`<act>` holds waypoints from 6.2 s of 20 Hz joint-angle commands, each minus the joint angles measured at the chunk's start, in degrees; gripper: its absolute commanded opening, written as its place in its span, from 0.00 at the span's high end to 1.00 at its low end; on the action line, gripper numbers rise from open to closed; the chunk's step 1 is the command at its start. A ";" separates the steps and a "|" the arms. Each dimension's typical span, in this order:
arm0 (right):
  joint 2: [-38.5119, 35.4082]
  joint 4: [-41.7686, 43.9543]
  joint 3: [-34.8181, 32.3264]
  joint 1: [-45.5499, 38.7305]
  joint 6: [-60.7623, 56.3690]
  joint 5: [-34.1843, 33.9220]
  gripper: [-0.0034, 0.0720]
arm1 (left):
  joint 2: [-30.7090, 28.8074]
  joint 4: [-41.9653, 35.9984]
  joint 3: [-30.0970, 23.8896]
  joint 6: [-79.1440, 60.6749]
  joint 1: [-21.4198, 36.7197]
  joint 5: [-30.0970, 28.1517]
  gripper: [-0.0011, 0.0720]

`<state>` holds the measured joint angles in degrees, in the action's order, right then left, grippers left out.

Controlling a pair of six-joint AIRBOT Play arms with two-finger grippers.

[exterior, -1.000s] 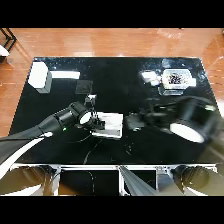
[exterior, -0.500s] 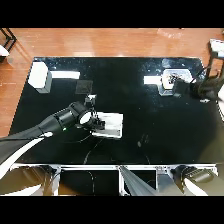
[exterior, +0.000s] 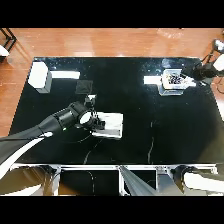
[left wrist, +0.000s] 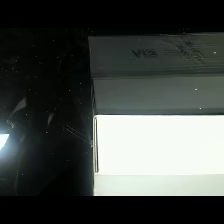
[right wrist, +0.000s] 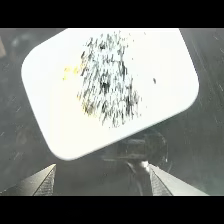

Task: Fold the box and place the chain.

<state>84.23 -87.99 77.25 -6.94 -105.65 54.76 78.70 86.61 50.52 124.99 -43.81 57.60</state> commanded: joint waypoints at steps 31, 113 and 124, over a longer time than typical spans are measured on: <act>25.31 2.49 19.17 -0.20 4.74 6.34 0.93 | 0.02 -0.59 -0.02 -0.02 -0.04 0.07 0.95; -13.68 23.04 -6.05 46.05 16.74 18.25 0.00 | 0.11 5.73 2.23 5.55 0.04 2.60 0.95; -31.61 10.32 -26.91 17.09 18.69 8.31 0.00 | 0.11 5.70 2.23 5.55 0.04 2.67 0.95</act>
<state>54.92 -75.81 59.02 16.97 -82.87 71.79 78.78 92.31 52.73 130.54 -43.77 60.27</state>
